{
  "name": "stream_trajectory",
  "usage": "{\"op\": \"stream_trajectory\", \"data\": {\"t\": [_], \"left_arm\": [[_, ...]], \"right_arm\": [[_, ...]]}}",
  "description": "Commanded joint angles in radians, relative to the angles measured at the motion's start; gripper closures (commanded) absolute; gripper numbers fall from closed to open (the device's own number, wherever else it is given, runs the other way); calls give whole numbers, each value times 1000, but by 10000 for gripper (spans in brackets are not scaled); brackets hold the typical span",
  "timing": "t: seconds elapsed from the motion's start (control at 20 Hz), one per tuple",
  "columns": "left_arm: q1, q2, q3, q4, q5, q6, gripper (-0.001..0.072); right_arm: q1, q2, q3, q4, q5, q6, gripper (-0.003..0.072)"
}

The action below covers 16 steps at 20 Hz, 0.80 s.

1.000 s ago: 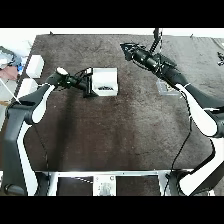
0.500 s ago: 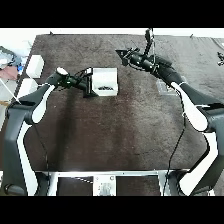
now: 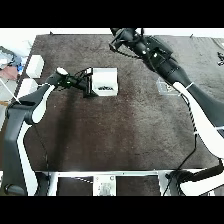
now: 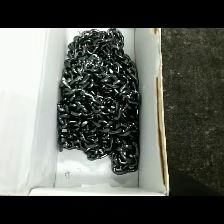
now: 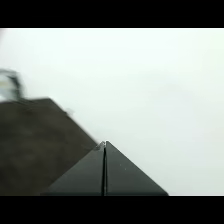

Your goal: Fold the box and place the chain.

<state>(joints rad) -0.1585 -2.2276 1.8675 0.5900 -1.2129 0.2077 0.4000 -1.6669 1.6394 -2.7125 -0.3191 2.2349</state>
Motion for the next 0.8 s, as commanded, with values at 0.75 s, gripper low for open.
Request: {"op": "stream_trajectory", "data": {"t": [0.75], "left_arm": [[0, 1, 0, 0, -8, -1, 637]], "right_arm": [[-45, -86, 72, 951, 533, -982, 679]]}}
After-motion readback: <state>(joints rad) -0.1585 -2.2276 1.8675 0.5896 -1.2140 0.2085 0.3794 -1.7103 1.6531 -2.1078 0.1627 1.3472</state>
